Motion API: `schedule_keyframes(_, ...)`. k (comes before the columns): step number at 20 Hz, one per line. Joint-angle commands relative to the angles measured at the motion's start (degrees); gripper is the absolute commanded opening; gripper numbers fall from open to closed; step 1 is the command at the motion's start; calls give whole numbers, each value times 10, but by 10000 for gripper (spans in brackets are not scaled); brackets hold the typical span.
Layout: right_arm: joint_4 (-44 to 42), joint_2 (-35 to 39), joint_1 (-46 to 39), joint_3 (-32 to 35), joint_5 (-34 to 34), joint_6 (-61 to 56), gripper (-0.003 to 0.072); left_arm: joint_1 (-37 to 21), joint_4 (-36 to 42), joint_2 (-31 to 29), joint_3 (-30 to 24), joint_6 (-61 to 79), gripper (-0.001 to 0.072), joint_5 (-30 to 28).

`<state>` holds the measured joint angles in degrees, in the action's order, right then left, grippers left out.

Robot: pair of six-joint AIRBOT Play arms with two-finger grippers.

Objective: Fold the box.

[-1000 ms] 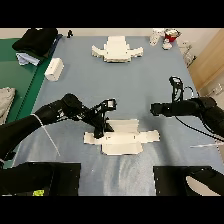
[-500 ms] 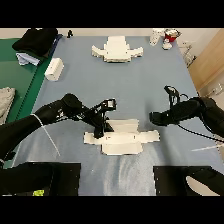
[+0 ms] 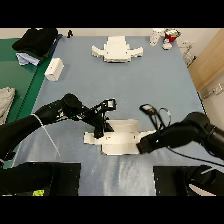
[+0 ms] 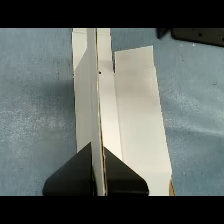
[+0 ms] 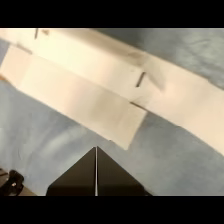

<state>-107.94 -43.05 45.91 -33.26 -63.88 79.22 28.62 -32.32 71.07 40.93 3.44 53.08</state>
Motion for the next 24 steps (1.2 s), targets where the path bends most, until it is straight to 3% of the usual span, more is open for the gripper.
schedule_keyframes(1,73,6,195,23,63,1,47,0,0,0,0,0,15,0)
schedule_keyframes(3,181,-22,266,26,82,3,662,0,0,0,0,0,15,-1)
schedule_keyframes(4,229,-39,282,26,82,5,708,0,0,0,0,0,15,-1)
schedule_keyframes(10,379,-123,283,26,108,5,708,0,0,0,0,0,15,-1)
schedule_keyframes(13,410,-151,263,26,121,3,708,0,0,0,0,0,15,0)
schedule_keyframes(17,412,-107,229,18,155,-32,708,0,0,0,0,0,15,0)
schedule_keyframes(24,362,-46,120,18,149,-25,711,0,0,0,0,0,15,0)
